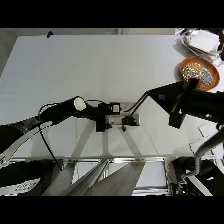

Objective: Fold the box and place the chain.

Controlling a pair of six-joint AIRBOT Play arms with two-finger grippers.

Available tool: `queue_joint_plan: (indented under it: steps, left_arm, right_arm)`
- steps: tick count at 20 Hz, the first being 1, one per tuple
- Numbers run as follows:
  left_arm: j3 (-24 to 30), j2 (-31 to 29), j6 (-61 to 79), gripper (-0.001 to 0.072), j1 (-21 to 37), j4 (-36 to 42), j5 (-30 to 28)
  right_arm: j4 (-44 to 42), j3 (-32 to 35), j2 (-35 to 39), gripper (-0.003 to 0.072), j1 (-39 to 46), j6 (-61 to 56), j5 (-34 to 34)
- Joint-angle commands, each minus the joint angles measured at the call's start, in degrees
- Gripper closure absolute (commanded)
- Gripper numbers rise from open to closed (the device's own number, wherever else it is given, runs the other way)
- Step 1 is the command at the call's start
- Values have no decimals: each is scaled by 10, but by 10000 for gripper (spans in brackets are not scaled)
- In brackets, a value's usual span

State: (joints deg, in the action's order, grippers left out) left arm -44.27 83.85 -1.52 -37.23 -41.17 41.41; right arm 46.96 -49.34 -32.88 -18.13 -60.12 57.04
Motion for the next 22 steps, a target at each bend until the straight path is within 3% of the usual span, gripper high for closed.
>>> queue_joint_plan:
  steps: [1, 8, 13, 15, 17, 22]
  left_arm:
    - [0, 0, 0, 498, 0, 0, 0]
    - [0, -1, 0, 498, 0, 0, 0]
    - [0, -1, 0, 498, 0, 0, 0]
    - [0, 0, 0, 498, 0, 0, 0]
    - [0, -1, 0, 498, 0, 0, 0]
    - [0, -1, 0, 498, 0, 0, 0]
  right_arm:
    - [-8, 55, -32, 666, -1, 9, 0]
    - [-7, 161, -168, 666, -48, 51, -68]
    - [-7, 163, -244, 665, -102, 50, -106]
    - [-7, 163, -249, 651, -104, 44, -100]
    - [-6, 163, -249, 546, -103, 37, -104]
    - [-5, 162, -231, 545, -104, 14, -88]
